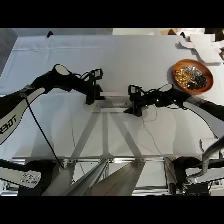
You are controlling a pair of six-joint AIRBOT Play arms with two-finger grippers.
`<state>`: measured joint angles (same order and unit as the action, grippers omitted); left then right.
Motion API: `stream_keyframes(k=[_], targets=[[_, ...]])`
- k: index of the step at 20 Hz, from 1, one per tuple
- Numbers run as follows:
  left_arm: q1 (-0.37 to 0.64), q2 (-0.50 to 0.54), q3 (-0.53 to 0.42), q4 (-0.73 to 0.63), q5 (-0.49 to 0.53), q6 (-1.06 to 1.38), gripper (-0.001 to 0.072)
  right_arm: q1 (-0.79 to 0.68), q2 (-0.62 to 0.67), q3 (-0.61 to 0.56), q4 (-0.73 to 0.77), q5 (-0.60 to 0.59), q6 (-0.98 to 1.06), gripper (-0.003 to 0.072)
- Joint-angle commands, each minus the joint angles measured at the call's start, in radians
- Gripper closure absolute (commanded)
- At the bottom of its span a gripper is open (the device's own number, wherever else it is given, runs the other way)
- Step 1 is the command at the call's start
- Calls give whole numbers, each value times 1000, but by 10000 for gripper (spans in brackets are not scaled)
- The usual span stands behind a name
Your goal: Fold the box and place the chain.
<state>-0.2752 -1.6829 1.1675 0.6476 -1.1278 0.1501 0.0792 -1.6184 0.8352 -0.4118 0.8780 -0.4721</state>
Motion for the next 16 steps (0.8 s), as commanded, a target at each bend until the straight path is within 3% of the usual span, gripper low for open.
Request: stream_keyframes(k=[1, 5, 7, 12, 14, 16], targets=[[35, 52, 0, 163, -77, -80, 548, 1, 0, 0, 0, 0, 0, 260], [73, 148, 0, 229, -119, -219, 572, 1, 0, 0, 0, 0, 0, 260], [75, 199, 0, 228, -130, -229, 700, 1, 0, 0, 0, 0, 0, 260], [34, 220, -6, 189, -317, -229, 701, 1, 0, 0, 0, 0, 0, 260], [17, 219, -33, 114, -270, -229, 701, 1, 0, 0, 0, 0, 0, 260], [6, 206, -62, -13, -160, -226, 701, 1, 0, 0, 0, 0, 0, 260]])
